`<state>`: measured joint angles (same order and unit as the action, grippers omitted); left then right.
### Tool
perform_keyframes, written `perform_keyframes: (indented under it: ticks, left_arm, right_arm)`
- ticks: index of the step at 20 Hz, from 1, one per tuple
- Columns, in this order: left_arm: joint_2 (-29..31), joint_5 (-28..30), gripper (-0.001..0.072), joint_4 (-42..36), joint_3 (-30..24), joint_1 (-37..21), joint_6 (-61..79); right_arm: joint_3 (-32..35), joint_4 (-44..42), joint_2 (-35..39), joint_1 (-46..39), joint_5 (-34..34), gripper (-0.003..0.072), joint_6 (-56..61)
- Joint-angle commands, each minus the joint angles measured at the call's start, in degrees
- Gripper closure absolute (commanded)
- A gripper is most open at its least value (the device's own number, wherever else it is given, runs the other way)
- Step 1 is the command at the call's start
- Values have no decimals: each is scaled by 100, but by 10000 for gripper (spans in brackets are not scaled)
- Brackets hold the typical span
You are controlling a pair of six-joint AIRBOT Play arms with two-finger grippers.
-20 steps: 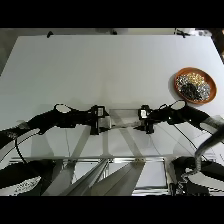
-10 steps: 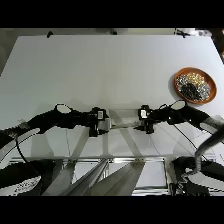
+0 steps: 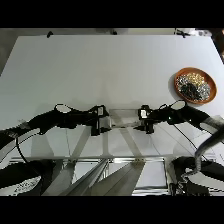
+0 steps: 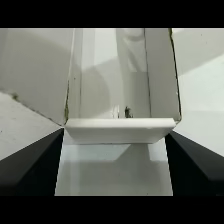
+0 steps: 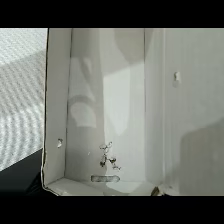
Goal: Fold the box and place the chain.
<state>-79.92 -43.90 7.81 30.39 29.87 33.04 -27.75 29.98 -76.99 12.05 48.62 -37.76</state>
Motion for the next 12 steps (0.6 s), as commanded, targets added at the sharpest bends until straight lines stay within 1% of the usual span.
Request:
perform_keyframes:
  ticks: [1, 4, 7, 8, 9, 12]
  left_arm:
    - [-44, -90, 1, -142, -2, 85, 20]
    - [-96, 2, 9, -365, 15, 247, 133]
    - [-96, 63, 25, -442, 15, 273, 157]
    - [-96, 63, 120, -442, 15, 273, 160]
    - [-96, 63, 264, -442, 15, 273, 162]
    - [-96, 107, 499, -442, 15, 304, 153]
  right_arm:
    - [0, 0, 2, 2, 4, 303, -2]
    - [2, 0, 2, 2, 4, 303, 0]
    - [2, 0, 2, 2, 2, 303, -2]
    - [0, 0, 2, 2, 2, 303, 0]
    - [0, 0, 2, 2, 2, 303, 0]
    - [2, 0, 2, 2, 2, 303, -2]
